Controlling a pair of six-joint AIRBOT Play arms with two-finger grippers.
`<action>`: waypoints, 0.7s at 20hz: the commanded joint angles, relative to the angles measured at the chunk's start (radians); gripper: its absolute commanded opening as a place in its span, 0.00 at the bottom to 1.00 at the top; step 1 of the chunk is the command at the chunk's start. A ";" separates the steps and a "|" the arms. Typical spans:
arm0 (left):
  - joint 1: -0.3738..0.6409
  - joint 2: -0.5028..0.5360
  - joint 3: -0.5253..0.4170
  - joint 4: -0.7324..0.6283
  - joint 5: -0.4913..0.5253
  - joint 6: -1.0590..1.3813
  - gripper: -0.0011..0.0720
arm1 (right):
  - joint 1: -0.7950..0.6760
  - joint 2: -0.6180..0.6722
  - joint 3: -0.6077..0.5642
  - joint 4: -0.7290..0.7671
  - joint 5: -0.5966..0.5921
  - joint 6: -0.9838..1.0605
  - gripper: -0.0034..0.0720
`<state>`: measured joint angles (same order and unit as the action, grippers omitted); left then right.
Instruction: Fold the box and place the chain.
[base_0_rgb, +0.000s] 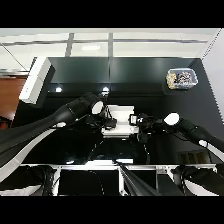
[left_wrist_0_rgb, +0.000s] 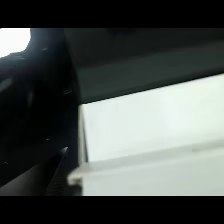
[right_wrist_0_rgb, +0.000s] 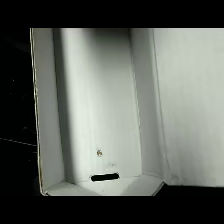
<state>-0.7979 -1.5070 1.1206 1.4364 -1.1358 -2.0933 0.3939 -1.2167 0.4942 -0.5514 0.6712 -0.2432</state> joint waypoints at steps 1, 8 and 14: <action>-0.021 -0.023 0.018 0.085 -0.026 -0.094 0.62 | 0.001 0.000 0.000 0.000 0.000 0.000 0.61; -0.029 -0.045 0.018 0.100 -0.025 -0.236 0.62 | 0.001 0.000 0.000 0.000 0.000 0.000 0.61; -0.080 -0.062 0.018 0.135 -0.001 -0.296 0.62 | 0.001 0.000 0.000 0.000 0.000 0.000 0.61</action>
<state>-0.8627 -1.5635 1.1381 1.5494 -1.1450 -2.3543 0.3943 -1.2167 0.4942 -0.5510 0.6712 -0.2428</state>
